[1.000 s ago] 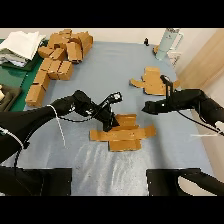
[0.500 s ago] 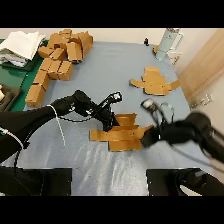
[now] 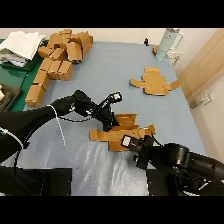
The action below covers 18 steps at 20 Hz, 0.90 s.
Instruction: Fold the box.
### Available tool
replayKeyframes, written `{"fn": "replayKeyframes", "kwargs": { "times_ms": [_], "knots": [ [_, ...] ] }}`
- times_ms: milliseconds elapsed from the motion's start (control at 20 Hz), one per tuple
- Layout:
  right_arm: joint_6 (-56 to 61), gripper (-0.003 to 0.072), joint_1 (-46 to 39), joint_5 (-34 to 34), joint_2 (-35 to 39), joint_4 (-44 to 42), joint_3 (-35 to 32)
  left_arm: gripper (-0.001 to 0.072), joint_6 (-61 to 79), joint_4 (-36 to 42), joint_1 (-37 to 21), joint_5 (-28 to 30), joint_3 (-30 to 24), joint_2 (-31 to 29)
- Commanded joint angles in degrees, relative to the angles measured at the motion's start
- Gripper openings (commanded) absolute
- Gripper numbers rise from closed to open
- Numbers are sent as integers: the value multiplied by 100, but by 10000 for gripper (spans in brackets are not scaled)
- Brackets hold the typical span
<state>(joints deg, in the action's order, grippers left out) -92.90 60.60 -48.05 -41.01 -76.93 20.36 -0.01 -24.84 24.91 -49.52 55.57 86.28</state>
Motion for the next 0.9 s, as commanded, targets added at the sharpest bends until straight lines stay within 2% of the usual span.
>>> {"fn": "replayKeyframes", "kwargs": {
  "times_ms": [0,100,250,450,700,750,800,850],
  "knots": [
    [-83,523,118,787,-649,990,-66,16,2,-2,2,0,-2,4],
    [-57,521,118,1008,-850,1390,9,16,2,-2,2,0,-2,4],
    [111,519,116,988,-776,1681,295,16,2,-2,2,-2,-2,4],
    [1150,521,79,960,-688,2691,367,16,2,-2,2,0,-2,4],
    [1211,525,31,942,-686,2660,367,16,0,-2,2,0,-2,4],
    [1244,537,31,938,-686,2658,367,16,2,-2,2,2,-2,4],
    [1384,675,31,940,-686,2662,367,16,2,-2,2,2,-2,4],
    [1458,704,31,938,-686,2695,367,16,2,-2,2,0,-2,4]
  ]
}}
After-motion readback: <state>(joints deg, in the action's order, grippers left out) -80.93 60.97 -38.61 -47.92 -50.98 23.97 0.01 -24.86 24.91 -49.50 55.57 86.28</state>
